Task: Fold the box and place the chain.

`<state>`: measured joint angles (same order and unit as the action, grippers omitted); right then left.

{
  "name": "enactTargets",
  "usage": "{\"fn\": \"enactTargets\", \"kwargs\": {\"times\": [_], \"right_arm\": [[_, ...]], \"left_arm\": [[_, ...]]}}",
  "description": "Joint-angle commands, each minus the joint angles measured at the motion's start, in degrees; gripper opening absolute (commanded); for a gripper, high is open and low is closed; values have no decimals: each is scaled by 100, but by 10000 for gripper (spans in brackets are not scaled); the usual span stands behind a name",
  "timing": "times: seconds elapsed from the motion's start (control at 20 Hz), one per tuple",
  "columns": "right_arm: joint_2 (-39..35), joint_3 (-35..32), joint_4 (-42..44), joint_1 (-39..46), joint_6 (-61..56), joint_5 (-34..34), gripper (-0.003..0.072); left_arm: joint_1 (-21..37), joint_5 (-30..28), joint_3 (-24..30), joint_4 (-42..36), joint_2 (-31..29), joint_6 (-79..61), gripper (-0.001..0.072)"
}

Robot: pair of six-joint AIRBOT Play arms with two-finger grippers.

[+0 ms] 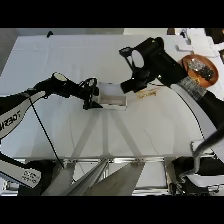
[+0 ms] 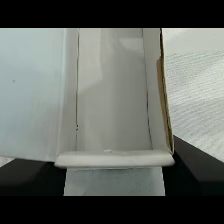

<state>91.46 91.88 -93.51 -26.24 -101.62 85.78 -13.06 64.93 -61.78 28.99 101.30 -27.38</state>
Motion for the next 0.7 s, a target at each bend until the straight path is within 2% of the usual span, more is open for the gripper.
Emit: {"fn": "enactTargets", "kwargs": {"times": [0.0, 0.2, 0.5, 0.65], "right_arm": [[-4, -2, 785, -332, -37, -444, 9], [-2, -2, 1456, -452, -35, -1062, 9], [2, -2, 1467, -511, -39, -2164, 9], [131, -2, 1226, -511, -68, -2079, 11]], "left_arm": [[0, 0, -2, 2, -2, -2, 175], [0, 2, -2, 2, -2, -2, 175], [0, 0, -2, 2, -2, -2, 175], [0, 0, -2, 2, -2, -2, 175]]}}
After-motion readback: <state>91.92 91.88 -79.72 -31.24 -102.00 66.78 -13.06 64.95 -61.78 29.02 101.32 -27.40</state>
